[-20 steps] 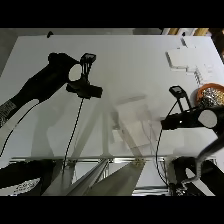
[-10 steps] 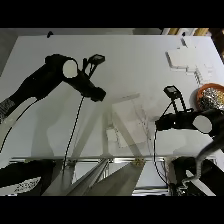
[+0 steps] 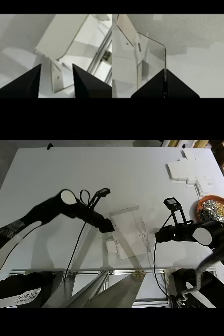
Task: Fold the box and place the chain.
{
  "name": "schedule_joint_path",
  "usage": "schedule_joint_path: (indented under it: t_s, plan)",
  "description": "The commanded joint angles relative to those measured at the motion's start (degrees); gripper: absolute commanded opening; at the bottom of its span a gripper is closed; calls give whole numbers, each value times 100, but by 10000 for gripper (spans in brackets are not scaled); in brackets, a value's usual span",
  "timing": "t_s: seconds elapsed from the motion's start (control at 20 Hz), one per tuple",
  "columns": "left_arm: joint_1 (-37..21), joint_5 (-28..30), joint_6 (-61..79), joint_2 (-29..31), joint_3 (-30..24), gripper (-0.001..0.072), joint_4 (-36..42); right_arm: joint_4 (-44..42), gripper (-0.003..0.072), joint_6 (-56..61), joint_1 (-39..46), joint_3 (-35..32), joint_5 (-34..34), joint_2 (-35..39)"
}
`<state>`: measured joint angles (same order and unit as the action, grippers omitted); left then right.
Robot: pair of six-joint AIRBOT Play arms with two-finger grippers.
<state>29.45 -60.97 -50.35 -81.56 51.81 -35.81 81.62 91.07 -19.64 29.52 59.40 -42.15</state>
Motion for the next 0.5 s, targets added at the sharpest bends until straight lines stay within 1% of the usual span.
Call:
schedule_joint_path:
  t_s: [0.0, 0.1, 0.2, 0.4, 0.45]
  plan:
    - [-4, 603, 1373, -13, -546, 437, 1296, 0, 17, -2, -7, -2, -11, 7]
    - [-4, 732, 1449, -22, -560, 435, 1296, 0, 17, -2, -7, -2, -9, 4]
    - [7, 739, 1589, -74, -560, 434, 1360, 0, 17, -2, -7, -2, -9, 4]
    - [28, 645, 2269, -317, -557, 431, 2164, -2, 17, -2, -7, -2, -7, 4]
    - [31, 584, 2363, -407, -557, 431, 2245, -2, 17, -2, -4, -2, -7, 7]
